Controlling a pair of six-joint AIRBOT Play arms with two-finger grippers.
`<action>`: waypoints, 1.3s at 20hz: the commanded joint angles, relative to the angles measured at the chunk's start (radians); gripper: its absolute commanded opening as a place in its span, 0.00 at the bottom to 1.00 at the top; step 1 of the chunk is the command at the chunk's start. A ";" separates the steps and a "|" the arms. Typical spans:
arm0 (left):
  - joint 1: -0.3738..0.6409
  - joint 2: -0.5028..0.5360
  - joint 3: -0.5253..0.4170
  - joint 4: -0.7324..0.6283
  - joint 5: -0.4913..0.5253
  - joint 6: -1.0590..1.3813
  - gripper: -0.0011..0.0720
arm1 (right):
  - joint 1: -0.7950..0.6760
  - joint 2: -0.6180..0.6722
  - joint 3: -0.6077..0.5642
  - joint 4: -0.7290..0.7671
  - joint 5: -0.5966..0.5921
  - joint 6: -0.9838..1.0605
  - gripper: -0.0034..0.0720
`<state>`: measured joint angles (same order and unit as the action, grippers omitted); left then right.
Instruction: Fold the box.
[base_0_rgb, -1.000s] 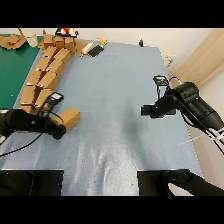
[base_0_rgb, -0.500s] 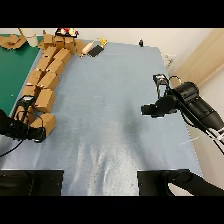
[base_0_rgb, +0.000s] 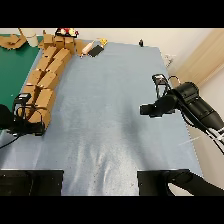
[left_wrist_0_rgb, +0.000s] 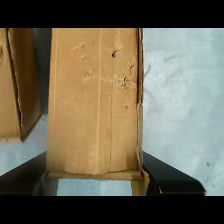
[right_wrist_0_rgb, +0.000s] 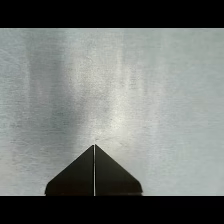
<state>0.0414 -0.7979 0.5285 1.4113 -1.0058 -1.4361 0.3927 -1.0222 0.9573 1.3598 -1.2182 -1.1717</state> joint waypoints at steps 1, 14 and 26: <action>0.004 -0.085 0.000 0.003 0.106 -0.004 0.54 | 0.000 -0.001 0.001 0.014 0.006 0.000 0.05; 0.004 -0.101 0.005 0.010 0.033 -0.005 0.98 | 0.000 -0.001 -0.026 0.051 0.015 -0.020 0.05; 0.003 -0.073 0.262 0.116 -0.417 -0.044 0.97 | 0.000 -0.001 -0.026 0.100 0.006 -0.034 0.05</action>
